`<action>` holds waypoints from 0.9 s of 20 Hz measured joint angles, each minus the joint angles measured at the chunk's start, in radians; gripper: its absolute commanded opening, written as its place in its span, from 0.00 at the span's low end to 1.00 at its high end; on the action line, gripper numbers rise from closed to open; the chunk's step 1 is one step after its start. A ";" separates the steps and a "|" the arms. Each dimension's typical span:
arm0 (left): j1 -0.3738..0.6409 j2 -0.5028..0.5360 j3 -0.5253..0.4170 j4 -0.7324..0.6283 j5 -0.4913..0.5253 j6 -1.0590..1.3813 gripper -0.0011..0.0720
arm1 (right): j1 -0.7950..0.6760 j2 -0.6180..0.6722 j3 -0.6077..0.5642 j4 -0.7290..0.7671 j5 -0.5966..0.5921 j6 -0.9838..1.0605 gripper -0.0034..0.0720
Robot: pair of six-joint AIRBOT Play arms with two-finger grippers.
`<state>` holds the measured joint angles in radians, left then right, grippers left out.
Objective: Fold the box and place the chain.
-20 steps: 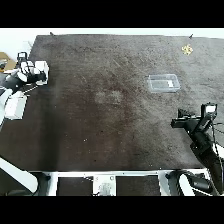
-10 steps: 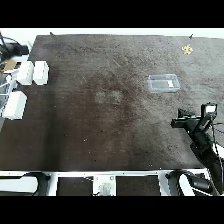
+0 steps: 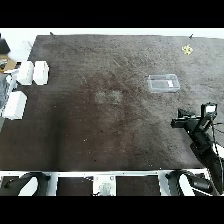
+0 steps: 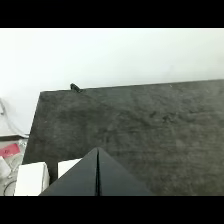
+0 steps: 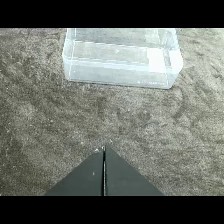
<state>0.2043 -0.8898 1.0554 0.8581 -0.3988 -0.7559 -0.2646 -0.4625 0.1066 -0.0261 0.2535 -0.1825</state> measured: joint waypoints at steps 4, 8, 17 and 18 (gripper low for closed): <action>0.000 0.274 -0.302 -0.148 0.048 0.161 0.03 | 0.000 0.000 0.000 0.000 0.000 0.000 0.05; 0.000 0.561 -0.603 -0.219 0.099 0.222 0.03 | 0.000 0.000 0.000 0.000 0.000 0.000 0.05; 0.000 0.987 -0.985 -0.291 0.119 0.247 0.03 | 0.000 0.000 0.000 0.000 0.000 0.000 0.05; 0.000 0.996 -0.995 -0.293 0.122 0.247 0.03 | 0.000 0.000 0.000 0.000 0.000 0.000 0.05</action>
